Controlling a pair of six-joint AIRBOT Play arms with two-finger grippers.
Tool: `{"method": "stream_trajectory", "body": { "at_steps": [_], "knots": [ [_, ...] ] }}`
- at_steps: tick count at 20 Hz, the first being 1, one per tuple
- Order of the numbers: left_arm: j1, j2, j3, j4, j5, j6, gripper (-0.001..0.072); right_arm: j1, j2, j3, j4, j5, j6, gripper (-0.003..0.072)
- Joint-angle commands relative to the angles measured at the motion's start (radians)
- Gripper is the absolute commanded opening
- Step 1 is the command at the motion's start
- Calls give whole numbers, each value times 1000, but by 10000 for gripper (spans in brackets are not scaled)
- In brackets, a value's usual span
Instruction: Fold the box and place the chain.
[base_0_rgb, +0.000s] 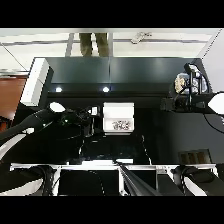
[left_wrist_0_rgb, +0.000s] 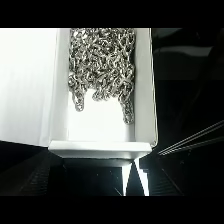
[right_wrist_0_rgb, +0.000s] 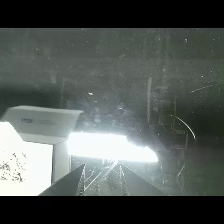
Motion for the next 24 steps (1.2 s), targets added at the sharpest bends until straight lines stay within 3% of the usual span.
{"method": "stream_trajectory", "body": {
  "at_steps": [1, 12, 13, 15, 17, 19, 21, 24],
  "knots": [
    [-3, 0, 1, -10, 2, -7, 717, 0, 0, -1, 6, 0, 0, 271],
    [-40, -1, 1, -21, 31, -4, 693, 0, -1, -1, 17, -8, 0, 271],
    [-40, -1, 1, -21, 31, -4, 667, 0, -1, -1, 17, -9, 0, 271],
    [-40, -1, 1, -21, 31, -4, 458, 0, -1, -1, 17, -10, 0, 271],
    [-40, -1, 1, -21, 31, -4, 387, 0, -2, -1, 17, -22, 0, 271],
    [-40, -1, 1, -21, 31, -4, 388, 0, -6, -5, 37, -68, 0, 275],
    [-40, -1, 1, -21, 31, -4, 387, 2, -38, -5, 122, -146, -17, 720],
    [-40, -1, 1, -21, 31, -4, 387, 22, -149, 2, 276, -296, -149, 720]
  ]
}}
